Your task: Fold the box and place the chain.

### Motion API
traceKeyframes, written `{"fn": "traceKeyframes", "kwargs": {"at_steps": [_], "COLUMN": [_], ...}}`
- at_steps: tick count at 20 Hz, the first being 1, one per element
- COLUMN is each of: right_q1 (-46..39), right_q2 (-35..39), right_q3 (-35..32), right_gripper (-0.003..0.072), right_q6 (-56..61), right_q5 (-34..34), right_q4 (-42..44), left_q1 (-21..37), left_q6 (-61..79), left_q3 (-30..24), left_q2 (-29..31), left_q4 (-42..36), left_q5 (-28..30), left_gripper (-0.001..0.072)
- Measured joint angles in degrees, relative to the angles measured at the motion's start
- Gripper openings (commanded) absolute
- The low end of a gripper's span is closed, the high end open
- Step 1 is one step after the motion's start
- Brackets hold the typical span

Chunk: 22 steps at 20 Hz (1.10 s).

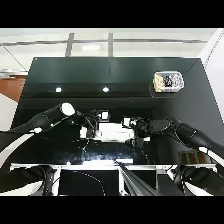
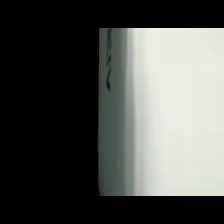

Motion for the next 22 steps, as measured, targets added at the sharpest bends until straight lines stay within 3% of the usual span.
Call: {"fn": "traceKeyframes", "kwargs": {"at_steps": [5, 6, 7, 22], "right_q1": [0.0, 0.0, 0.0, 0.0], "right_q2": [-1.3, -1.5, -1.7, -2.5], "right_q3": [0.0, 0.0, 0.0, 0.0], "right_gripper": [0.0692, 0.0661, 0.0581, 0.0582], "right_q6": [-0.1, -0.1, -0.1, -0.1], "right_q5": [2.1, 2.4, 2.8, 2.3], "right_q4": [-0.1, -0.2, -0.2, -0.9], "left_q1": [0.0, 0.0, 0.0, 0.0], "left_q6": [-0.2, -0.3, -0.3, -0.3], "left_q3": [0.0, 0.0, 0.0, 0.0], "left_q2": [0.0, 0.0, 0.0, 0.0], "left_q4": [0.0, 0.0, 0.0, 0.0], "left_q5": [0.1, 0.1, 0.1, 0.0], "left_gripper": [0.0033, 0.0033, 0.0032, 0.0033]}}
